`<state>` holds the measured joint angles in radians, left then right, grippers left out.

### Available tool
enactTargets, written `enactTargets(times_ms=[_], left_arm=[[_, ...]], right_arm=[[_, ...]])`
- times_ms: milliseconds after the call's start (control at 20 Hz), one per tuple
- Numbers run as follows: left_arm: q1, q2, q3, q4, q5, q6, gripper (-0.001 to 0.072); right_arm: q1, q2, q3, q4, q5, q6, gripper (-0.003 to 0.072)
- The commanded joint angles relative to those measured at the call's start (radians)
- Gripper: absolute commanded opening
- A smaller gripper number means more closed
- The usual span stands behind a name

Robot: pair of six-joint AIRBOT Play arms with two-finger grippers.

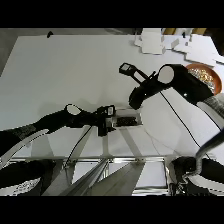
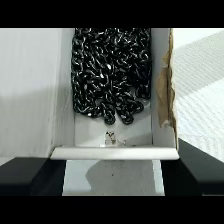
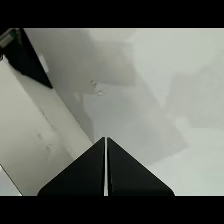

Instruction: Fold the box and place the chain.

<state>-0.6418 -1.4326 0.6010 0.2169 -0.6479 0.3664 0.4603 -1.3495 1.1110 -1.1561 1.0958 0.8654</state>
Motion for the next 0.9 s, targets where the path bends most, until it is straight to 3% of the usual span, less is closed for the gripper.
enactTargets(times_ms=[0, 350, 400, 500, 650, 800, 850], left_arm=[[0.000, 0.001, 0.000, 0.000, 0.000, 0.000, 0.0170], [0.000, 0.001, 0.000, 0.000, 0.000, 0.000, 0.0170], [0.000, 0.001, 0.000, 0.000, 0.000, 0.000, 0.0170], [0.000, 0.000, 0.000, 0.000, 0.000, 0.000, 0.0170], [0.000, 0.000, 0.000, 0.000, 0.000, 0.000, 0.0170], [0.000, 0.001, 0.000, 0.000, 0.000, 0.000, 0.0170], [0.000, 0.000, 0.000, 0.000, 0.000, 0.000, 0.0170]], right_arm=[[0.023, -0.020, -0.013, 0.025, 0.040, -0.119, 0.0018], [0.069, 0.099, -0.166, 0.109, 0.061, -0.338, 0.0019], [0.082, 0.119, -0.185, 0.110, 0.048, -0.356, 0.0039], [0.099, 0.144, -0.209, 0.110, 0.019, -0.365, 0.0210], [0.115, 0.150, -0.214, 0.108, 0.019, -0.378, 0.0212], [0.134, 0.150, -0.214, 0.108, 0.000, -0.402, 0.0342], [0.137, 0.150, -0.214, 0.106, -0.016, -0.408, 0.0349]])
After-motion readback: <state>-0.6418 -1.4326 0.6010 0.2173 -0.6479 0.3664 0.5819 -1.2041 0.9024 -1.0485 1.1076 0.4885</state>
